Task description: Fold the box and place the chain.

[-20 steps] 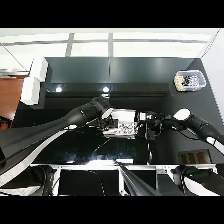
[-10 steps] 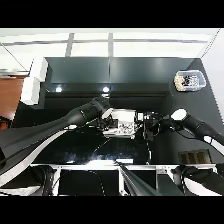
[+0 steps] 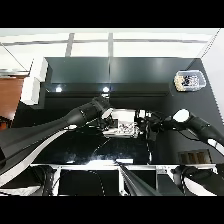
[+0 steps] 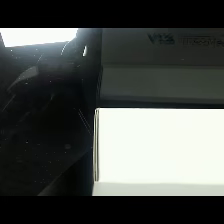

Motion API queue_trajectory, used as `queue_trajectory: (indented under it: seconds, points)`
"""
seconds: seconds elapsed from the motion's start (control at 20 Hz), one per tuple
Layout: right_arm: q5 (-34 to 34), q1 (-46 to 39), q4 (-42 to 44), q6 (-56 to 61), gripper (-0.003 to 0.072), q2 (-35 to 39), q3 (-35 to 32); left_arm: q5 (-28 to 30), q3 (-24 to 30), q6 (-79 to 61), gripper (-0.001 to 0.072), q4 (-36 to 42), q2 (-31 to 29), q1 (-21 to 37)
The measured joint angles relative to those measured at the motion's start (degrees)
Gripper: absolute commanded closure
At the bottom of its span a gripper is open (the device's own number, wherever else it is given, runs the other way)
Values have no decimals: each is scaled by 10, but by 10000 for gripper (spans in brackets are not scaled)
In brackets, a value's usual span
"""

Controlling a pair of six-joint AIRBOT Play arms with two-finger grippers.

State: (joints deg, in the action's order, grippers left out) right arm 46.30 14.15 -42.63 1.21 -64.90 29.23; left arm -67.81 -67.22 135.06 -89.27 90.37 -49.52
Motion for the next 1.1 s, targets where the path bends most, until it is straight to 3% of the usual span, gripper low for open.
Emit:
queue_trajectory:
  seconds: [0.2, 0.45, 0.7, 0.95, 1.1]
  points:
    - [53, -29, -38, 150, 674, 73, 25, 0, 0, 0, 678, 0, 0, 0]
    - [181, -76, -24, 289, 674, 129, 110, 0, 0, 0, 678, 0, 0, 0]
    - [279, -96, 98, 355, 674, 142, 200, 0, 0, 0, 678, 0, 0, 0]
    - [297, -99, 248, 375, 673, 144, 226, 0, 0, 0, 678, 0, 0, 0]
    - [289, -90, 276, 379, 673, 137, 224, 0, 0, 0, 678, 0, 0, 0]
